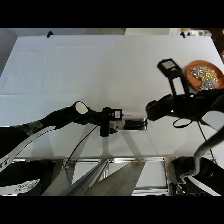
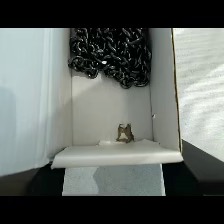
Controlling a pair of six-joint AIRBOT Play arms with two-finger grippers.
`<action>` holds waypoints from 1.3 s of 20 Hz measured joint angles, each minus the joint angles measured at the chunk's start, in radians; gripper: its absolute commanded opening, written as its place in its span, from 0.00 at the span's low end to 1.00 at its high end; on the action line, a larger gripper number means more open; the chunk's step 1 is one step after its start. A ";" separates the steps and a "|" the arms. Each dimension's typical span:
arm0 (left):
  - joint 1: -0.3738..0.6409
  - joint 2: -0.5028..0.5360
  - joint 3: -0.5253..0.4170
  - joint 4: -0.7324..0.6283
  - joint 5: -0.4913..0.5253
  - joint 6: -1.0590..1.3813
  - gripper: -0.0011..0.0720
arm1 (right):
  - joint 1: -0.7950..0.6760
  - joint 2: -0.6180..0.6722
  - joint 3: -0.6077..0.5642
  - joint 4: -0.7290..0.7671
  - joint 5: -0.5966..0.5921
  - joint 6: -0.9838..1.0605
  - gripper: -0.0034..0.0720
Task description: Fold the box and place the chain.
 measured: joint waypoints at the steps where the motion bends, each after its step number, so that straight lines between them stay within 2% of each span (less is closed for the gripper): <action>1: 0.000 0.000 0.000 0.000 0.000 0.000 0.08 | -0.042 -0.010 0.003 -0.017 0.006 0.000 0.52; 5: 0.000 0.000 0.000 0.000 0.000 0.000 0.08 | -0.161 -0.092 0.007 -0.051 0.018 -0.001 0.52; 8: 0.000 0.000 0.000 0.000 0.000 0.000 0.08 | -0.196 -0.192 -0.009 -0.056 0.001 -0.001 0.53; 14: 0.000 0.000 0.000 0.000 0.000 0.000 0.08 | -0.215 -0.361 -0.067 -0.042 -0.102 0.000 0.52; 16: 0.000 0.000 0.000 0.000 0.000 0.000 0.08 | -0.216 -0.394 -0.081 -0.040 -0.130 0.003 0.49; 23: 0.000 0.000 0.000 0.000 0.000 0.000 0.08 | -0.217 -0.504 -0.108 -0.037 -0.198 0.014 0.49; 26: 0.000 0.000 0.000 0.000 0.000 0.000 0.08 | -0.215 -0.546 -0.110 -0.037 -0.209 0.028 0.38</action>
